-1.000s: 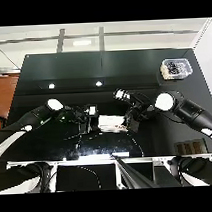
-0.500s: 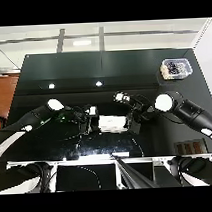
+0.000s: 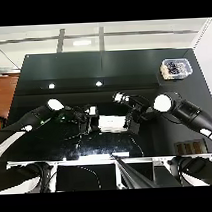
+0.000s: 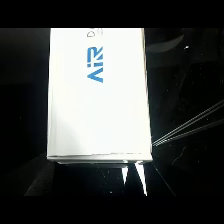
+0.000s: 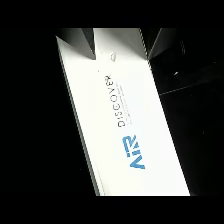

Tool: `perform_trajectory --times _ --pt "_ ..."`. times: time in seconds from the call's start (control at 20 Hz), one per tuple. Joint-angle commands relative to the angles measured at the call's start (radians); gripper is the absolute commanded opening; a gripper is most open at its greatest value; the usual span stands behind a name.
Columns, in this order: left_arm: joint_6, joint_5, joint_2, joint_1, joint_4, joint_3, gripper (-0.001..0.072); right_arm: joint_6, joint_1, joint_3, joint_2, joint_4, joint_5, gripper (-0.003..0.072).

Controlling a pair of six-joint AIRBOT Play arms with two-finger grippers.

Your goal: Fold the box and place the chain.

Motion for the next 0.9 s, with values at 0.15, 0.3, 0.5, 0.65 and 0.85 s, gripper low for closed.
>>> perform_trajectory --times 0.15,0.3,0.5,0.65,0.85 --pt "0.001 0.000 -0.001 0.000 0.000 0.000 0.0354 0.147 -0.030 0.034 0.016 0.004 0.035 0.0375" --pt "0.001 0.000 -0.001 0.000 0.000 0.000 0.0354 0.313 -0.095 0.056 0.073 0.029 0.113 0.0234" --pt "0.002 0.000 -0.001 0.000 0.000 0.000 0.0354 0.353 -0.133 -0.034 0.066 0.293 0.080 0.0023" --pt "0.002 0.000 -0.001 0.000 0.000 0.000 0.0354 0.258 -0.133 -0.087 0.027 0.495 0.005 0.0024" --pt "0.002 0.000 -0.001 0.000 0.000 0.000 0.0354 0.257 -0.131 -0.089 -0.063 0.500 0.004 0.0024"
